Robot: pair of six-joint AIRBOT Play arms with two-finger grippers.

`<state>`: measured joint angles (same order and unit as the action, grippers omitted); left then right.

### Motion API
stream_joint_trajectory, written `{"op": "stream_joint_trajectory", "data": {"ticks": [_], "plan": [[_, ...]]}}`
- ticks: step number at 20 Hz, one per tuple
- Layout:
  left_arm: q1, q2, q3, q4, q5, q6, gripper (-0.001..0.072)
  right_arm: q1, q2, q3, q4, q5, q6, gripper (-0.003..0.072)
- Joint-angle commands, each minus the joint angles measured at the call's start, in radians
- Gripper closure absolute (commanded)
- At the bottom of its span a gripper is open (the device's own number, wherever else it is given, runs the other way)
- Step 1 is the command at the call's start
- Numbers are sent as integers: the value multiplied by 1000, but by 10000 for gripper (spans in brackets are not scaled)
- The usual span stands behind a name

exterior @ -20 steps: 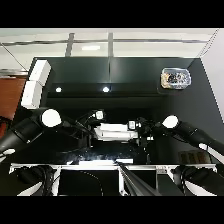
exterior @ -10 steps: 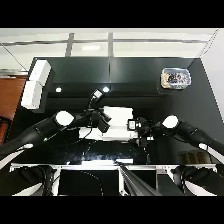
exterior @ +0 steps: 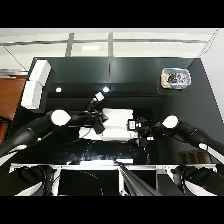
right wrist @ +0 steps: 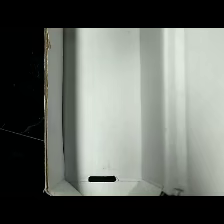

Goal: Fold the box and place the chain.

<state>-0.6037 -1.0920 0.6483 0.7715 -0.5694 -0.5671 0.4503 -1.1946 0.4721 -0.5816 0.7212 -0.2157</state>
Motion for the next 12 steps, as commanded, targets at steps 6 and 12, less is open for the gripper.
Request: {"op": "stream_joint_trajectory", "data": {"ticks": [6,12], "plan": [[121,110,-65,249,-329,244,130,0,0,-1,1,0,0,219],[117,-37,-99,162,-192,600,21,0,0,-1,1,0,0,218]]}}
